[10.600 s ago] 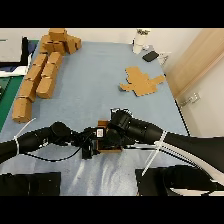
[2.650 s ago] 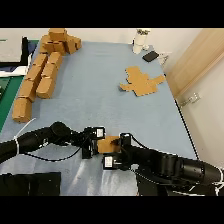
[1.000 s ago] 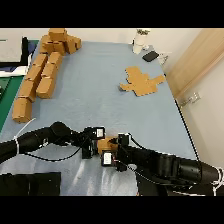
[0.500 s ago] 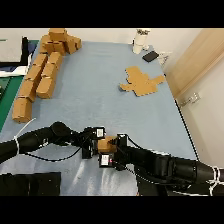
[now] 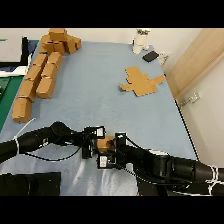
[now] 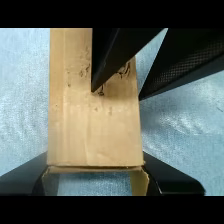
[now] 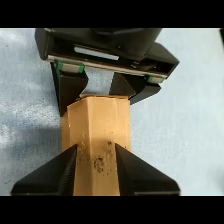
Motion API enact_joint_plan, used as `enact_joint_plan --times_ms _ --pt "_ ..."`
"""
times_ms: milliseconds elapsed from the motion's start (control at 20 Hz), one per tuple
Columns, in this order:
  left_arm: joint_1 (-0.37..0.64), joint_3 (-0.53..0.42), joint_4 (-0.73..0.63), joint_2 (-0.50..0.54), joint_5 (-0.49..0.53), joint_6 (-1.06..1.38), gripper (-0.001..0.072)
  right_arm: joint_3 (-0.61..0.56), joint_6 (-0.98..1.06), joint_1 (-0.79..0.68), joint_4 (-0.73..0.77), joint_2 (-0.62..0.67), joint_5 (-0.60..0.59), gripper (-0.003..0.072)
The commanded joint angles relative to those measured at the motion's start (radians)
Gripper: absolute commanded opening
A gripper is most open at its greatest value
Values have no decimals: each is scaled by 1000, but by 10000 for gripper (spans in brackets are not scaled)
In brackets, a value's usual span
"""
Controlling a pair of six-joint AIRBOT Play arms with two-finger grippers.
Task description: Fold the box.
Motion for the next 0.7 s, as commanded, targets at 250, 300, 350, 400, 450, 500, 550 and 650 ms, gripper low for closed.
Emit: enact_joint_plan --times_ms 250,300,350,400,450,500,550,650 --pt "0 1 1 0 -3 2 392 27 1 11 -7 9 -24 349" --pt "0 0 1 0 -3 2 392 27 1 13 -6 15 -24 349" --pt "0 0 1 0 -3 2 392 27 1 13 -7 19 -24 349" --pt "0 1 1 0 -3 2 392 27 1 13 -7 23 -24 349" --pt "0 1 1 0 -3 2 392 27 1 13 -12 29 -24 349" --pt "0 1 1 0 -3 2 392 29 1 13 -20 34 -25 349" --pt "0 1 1 0 -3 2 392 34 1 13 -31 35 -30 348" --pt "0 1 1 0 -3 2 392 35 4 12 -57 34 -33 348"
